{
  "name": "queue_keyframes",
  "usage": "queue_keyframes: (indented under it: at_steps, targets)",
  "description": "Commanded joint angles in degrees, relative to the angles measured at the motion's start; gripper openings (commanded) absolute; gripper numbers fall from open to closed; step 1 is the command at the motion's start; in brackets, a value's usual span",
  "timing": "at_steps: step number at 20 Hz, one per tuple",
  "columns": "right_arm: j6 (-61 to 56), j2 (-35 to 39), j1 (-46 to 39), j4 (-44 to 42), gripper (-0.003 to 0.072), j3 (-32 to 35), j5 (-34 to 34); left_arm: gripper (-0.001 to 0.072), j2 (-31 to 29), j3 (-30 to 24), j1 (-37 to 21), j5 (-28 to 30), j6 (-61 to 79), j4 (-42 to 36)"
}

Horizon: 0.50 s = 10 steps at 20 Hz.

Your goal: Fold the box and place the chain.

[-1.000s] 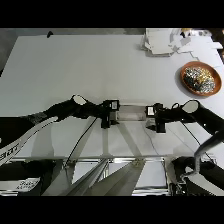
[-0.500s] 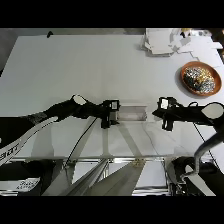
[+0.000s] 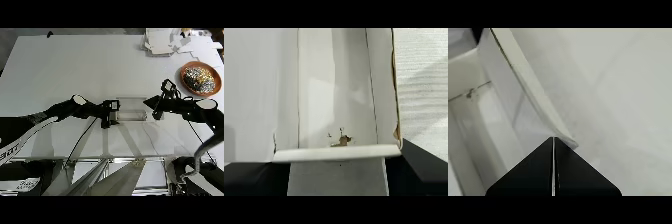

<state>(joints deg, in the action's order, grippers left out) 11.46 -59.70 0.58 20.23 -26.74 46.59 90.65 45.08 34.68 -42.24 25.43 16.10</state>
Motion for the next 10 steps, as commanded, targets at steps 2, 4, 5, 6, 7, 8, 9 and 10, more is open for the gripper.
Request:
queue_keyframes:
  at_steps: [2, 4, 5, 6, 7, 8, 9, 10]
  targets:
    - [0.3, -7.3, 0.0, -4.0, 0.0017, 0.0, -3.7, 0.007, 0.0, 0.0, 0.0, 0.0, 0.0, 0.0]
    - [-1.7, -8.0, 0.0, -1.1, 0.0017, 0.0, -3.7, 0.007, 0.0, 0.0, 0.0, 0.0, 0.0, 0.0]
    - [-2.8, -8.0, 0.0, 0.9, 0.0017, 0.0, -3.6, 0.007, 0.0, 0.0, 0.0, 0.0, 0.0, 0.0]
    - [-4.0, -8.0, 0.0, 3.0, 0.0017, 0.0, -3.6, 0.007, 0.0, 0.0, 0.0, 0.0, 0.0, 0.0]
    - [-4.5, -8.0, 0.0, 3.8, 0.0017, 0.0, -3.5, 0.007, 0.0, 0.0, 0.0, 0.0, 0.0, 0.0]
    - [-4.7, -8.0, 0.0, 3.3, 0.0017, -0.1, -3.1, 0.007, 0.0, 0.0, 0.0, 0.0, 0.0, 0.0]
    - [-4.8, -7.8, 0.0, 3.3, 0.0017, -0.5, -1.8, 0.007, 0.0, 0.0, 0.0, 0.0, 0.0, 0.0]
    - [-5.3, -7.3, 0.0, 3.3, 0.0018, -1.1, -0.3, 0.007, 0.0, 0.0, 0.0, 0.0, 0.0, 0.0]
